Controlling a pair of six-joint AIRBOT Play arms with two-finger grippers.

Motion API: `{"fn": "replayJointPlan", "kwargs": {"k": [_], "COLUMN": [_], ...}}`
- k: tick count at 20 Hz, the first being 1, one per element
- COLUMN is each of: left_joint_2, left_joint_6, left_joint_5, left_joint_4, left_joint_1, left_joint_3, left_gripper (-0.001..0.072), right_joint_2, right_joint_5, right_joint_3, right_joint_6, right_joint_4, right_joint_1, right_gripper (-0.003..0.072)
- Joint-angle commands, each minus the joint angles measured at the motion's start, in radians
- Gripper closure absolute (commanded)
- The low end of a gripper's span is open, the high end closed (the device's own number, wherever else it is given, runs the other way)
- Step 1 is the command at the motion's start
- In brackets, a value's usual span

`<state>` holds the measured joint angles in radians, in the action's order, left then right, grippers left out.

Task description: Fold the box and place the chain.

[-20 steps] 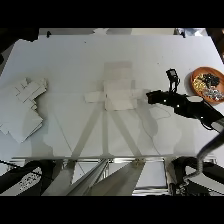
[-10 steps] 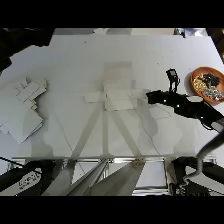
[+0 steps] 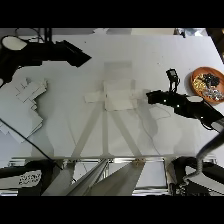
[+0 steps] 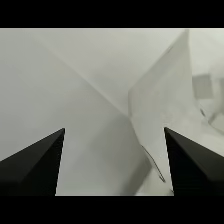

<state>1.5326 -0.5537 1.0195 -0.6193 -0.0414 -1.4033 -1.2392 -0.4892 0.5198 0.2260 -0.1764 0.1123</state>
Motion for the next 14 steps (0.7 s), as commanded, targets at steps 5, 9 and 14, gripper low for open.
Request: {"fn": "replayJointPlan", "kwargs": {"k": [5, 9, 14], "left_joint_2": [0.270, 0.343, 0.371], "left_joint_6": [-0.057, -0.047, 0.027], "left_joint_5": [0.163, 0.175, 0.169], "left_joint_4": [-0.074, -0.067, -0.027], "left_joint_1": [0.015, 0.024, 0.071], "left_joint_3": [-0.182, -0.182, -0.182], "left_gripper": [0.0009, 0.0008, 0.0008], "right_joint_2": [-0.001, -0.001, -0.001], "right_joint_5": [0.000, 0.000, 0.000], "right_joint_3": [0.000, 0.000, 0.000], "right_joint_6": [0.000, 0.000, 0.000], "right_joint_4": [0.000, 0.000, 0.000], "right_joint_1": [-0.001, -0.001, -0.001], "right_gripper": [0.0674, 0.0674, 0.0674]}}
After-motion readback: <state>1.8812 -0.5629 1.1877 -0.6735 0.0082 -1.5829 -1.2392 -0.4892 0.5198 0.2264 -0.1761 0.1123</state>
